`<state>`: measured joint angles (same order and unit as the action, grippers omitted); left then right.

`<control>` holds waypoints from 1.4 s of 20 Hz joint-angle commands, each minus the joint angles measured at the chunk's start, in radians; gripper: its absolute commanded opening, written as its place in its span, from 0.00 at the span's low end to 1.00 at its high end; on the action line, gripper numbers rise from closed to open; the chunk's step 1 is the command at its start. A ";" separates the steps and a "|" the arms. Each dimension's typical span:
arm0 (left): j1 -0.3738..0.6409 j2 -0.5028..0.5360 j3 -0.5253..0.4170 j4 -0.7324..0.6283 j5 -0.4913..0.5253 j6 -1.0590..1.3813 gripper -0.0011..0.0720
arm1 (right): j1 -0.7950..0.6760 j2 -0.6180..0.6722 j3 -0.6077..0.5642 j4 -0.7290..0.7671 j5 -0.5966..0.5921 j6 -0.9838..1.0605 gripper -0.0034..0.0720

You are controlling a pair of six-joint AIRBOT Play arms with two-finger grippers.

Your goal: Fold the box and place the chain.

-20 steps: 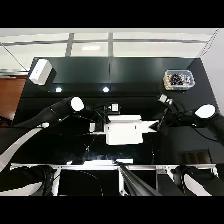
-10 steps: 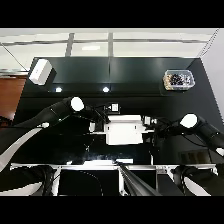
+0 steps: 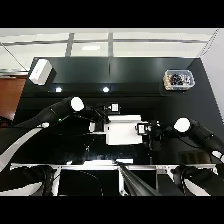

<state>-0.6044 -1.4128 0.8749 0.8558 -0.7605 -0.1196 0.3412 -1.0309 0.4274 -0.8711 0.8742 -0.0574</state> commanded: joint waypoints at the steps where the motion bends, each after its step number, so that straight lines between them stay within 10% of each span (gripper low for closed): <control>1: 0.000 -0.001 0.000 -0.001 -0.001 0.000 0.05 | 0.024 -0.002 -0.001 0.005 -0.010 -0.004 0.81; 21: 0.000 -0.001 0.000 -0.004 -0.003 -0.008 0.05 | 0.025 0.070 -0.014 -0.019 0.002 0.049 0.79; 28: 0.000 -0.001 0.000 -0.004 -0.003 -0.008 0.05 | 0.134 0.069 -0.069 -0.014 -0.189 0.050 0.79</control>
